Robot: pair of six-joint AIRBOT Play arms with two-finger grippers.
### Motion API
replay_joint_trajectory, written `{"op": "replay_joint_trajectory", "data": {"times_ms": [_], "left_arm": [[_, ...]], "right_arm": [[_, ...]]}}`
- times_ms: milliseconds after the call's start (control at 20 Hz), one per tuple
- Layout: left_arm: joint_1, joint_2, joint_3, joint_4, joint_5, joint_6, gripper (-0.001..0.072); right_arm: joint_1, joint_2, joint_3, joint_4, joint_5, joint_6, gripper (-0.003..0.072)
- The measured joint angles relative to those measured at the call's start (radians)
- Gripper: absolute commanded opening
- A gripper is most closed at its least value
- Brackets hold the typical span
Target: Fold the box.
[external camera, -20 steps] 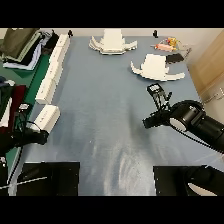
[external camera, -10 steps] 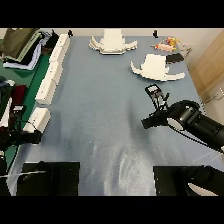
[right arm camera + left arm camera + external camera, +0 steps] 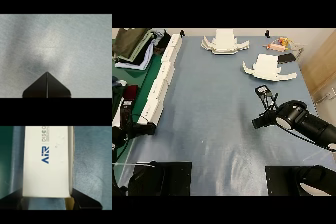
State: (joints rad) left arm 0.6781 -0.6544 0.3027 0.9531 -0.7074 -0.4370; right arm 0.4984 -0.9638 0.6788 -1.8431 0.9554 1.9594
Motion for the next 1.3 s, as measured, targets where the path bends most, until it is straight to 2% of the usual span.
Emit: {"op": "replay_joint_trajectory", "data": {"times_ms": [400, 750, 1300], "left_arm": [[0.002, -0.122, 0.0, -0.077, 0.084, 0.106, 0.048], [0.002, -0.138, 0.0, -0.083, 0.189, 0.13, 0.048], [0.0, -0.141, 0.0, -0.158, 0.199, 0.134, 0.048]], "right_arm": [[0.0, -0.002, 0.0, 0.013, -0.003, 0.0, 0.0006], [0.0, -0.002, 0.0, 0.019, -0.004, 0.0, 0.0005], [0.0, -0.002, 0.0, 0.03, -0.004, 0.0, 0.0005]]}}
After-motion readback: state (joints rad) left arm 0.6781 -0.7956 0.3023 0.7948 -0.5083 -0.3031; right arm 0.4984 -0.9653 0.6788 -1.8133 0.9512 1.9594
